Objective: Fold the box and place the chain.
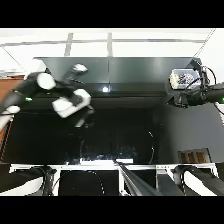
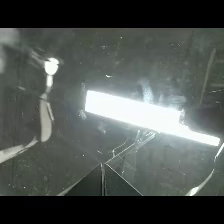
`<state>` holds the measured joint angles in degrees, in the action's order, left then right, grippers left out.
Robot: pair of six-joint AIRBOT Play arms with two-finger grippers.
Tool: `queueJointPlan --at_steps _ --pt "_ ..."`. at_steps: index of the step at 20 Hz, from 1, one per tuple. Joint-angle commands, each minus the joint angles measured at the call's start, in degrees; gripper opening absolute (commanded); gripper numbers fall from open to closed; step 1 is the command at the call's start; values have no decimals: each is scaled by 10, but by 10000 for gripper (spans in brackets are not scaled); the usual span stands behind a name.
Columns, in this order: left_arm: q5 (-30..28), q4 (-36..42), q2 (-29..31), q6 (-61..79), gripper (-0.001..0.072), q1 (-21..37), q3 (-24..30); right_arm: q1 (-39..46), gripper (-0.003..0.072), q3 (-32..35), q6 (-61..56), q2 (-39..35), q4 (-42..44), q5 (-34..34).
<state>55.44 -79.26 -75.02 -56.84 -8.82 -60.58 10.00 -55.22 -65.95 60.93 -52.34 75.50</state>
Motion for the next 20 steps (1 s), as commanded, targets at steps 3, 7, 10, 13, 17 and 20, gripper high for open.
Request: queueJointPlan --at_steps 3,7,10,13,17,20 --pt "24 -5 19 -110 293 303 0 0 13 0 0 0 0 -12" --pt "-62 110 -6 -33 293 405 -12 0 13 0 0 0 4 -12" --pt "-75 115 -44 99 293 393 -19 0 13 0 -5 0 4 -12" --pt "-151 110 -79 114 293 377 -19 0 13 0 -16 0 7 -12" --pt "-199 113 -125 115 292 358 -37 0 13 0 -21 0 12 -17" --pt "-228 144 -155 114 293 346 -54 0 13 0 -27 0 13 -25"
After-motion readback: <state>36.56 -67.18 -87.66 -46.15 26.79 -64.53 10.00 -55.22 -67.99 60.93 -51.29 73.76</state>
